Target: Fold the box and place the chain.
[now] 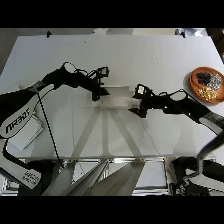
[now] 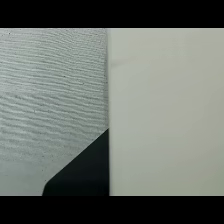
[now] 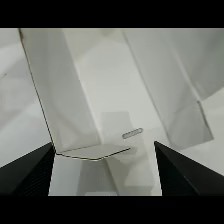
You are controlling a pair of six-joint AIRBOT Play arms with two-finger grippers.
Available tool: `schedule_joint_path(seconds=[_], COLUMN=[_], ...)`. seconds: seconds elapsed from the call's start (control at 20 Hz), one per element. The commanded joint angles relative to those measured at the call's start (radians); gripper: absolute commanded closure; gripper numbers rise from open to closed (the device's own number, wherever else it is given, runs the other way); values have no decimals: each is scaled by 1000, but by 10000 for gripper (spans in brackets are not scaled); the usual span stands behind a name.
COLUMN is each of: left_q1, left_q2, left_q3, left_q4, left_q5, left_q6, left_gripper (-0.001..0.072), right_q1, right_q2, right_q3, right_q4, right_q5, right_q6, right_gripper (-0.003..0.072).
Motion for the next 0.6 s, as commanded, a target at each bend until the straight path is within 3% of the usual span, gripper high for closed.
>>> schedule_joint_path(seconds=[0.0,0.55], left_q1=[0,0], left_q2=[0,0], left_q3=[0,0], left_q4=[0,0], left_q5=[0,0], left_q6=[0,0], left_gripper=[695,695], right_q1=[-3,-5], right_q2=[-5,-5], right_q3=[0,43], right_q4=[77,58], right_q5=[-54,-56], right_q6=[0,-4], right_gripper=[4,4])
